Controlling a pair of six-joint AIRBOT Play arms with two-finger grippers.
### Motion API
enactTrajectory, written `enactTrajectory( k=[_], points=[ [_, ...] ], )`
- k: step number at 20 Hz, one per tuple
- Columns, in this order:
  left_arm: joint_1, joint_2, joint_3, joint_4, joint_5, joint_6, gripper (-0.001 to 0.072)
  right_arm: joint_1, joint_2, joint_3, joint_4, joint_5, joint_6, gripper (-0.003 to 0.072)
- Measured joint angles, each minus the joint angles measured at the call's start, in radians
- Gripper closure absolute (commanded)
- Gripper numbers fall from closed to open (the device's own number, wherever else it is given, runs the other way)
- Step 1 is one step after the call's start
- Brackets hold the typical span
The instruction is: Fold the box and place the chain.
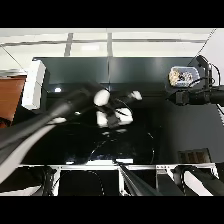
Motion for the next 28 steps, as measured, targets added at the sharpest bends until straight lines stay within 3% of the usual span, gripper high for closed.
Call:
enactTrajectory(
  k=[4, 8, 11, 14, 20, 26, 27, 28],
  points=[
    [0.274, 0.209, -0.143, 0.049, -0.175, -0.127, 0.0352, 0.000, 0.000, 0.000, 0.000, -0.002, 0.000, 0.0673],
    [0.669, 0.417, -0.375, 0.079, -0.266, -0.215, 0.0352, 0.000, 0.000, 0.000, 0.000, -0.002, 0.000, 0.0673],
    [0.957, 0.525, -0.501, 0.085, -0.216, -0.274, 0.0352, 0.000, 0.000, 0.000, 0.001, -0.003, 0.000, 0.0673],
    [1.145, 0.550, -0.567, 0.046, -0.120, -0.275, 0.0352, 0.000, 0.000, 0.000, 0.001, -0.003, 0.000, 0.0673],
    [1.257, 0.456, -0.571, 0.056, 0.039, -0.191, 0.0352, 0.000, 0.000, 0.000, 0.001, -0.004, 0.003, 0.0673],
    [1.277, 0.304, -0.460, 0.069, 0.091, -0.140, 0.0351, 0.000, 0.000, 0.000, 0.001, -0.008, 0.003, 0.0673],
    [1.278, 0.283, -0.446, 0.051, 0.091, -0.125, 0.0325, 0.000, 0.000, 0.000, 0.001, -0.009, 0.003, 0.0673],
    [1.278, 0.264, -0.435, 0.031, 0.099, -0.107, 0.0186, 0.000, 0.000, 0.000, 0.001, -0.009, 0.004, 0.0673]
  ],
)
